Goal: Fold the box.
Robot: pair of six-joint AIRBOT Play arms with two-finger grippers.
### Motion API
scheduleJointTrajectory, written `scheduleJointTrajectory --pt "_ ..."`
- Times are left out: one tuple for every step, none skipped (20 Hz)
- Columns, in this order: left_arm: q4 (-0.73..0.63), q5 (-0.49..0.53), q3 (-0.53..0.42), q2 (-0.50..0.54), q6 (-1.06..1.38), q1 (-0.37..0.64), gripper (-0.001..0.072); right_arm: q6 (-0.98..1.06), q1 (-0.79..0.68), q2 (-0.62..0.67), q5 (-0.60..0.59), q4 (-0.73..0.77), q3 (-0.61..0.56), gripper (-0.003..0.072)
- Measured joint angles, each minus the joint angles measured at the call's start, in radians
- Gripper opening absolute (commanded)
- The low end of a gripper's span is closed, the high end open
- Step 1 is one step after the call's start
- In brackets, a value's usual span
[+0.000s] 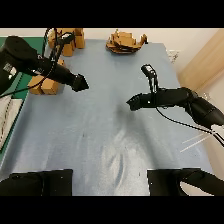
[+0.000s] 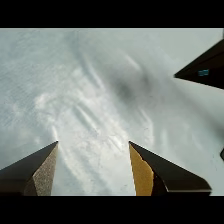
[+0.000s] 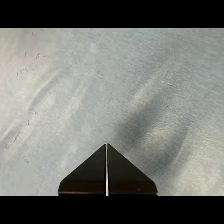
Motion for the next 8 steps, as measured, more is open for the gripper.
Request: scheduleJointTrajectory --pt "-0.007 0.012 -0.023 0.027 0.001 -0.002 0.0683 -0.001 0.000 -0.001 -0.008 0.000 0.002 0.0004" --pt "-0.012 0.016 -0.039 0.048 0.003 -0.004 0.0683 -0.002 0.001 -0.003 -0.014 -0.002 0.005 0.0005" --pt "-0.018 0.021 -0.050 0.061 0.003 -0.006 0.0683 -0.003 0.001 -0.003 -0.015 -0.003 0.006 0.0004" --pt "-0.024 0.022 -0.058 0.072 0.004 -0.008 0.0683 -0.003 0.001 -0.004 -0.021 -0.007 0.007 0.0004" --pt "-0.028 0.025 -0.064 0.079 0.004 -0.008 0.0683 -0.003 0.001 -0.005 -0.021 -0.008 0.008 0.0004" --pt "-0.029 0.027 -0.068 0.084 0.004 -0.008 0.0683 -0.003 0.001 -0.005 -0.024 -0.009 0.009 0.0004" --pt "-0.031 0.028 -0.072 0.088 0.005 -0.008 0.0683 -0.003 0.001 -0.005 -0.024 -0.009 0.009 0.0004" --pt "-0.032 0.029 -0.074 0.091 0.006 -0.009 0.0683 -0.003 0.001 -0.005 -0.027 -0.009 0.010 0.0004"
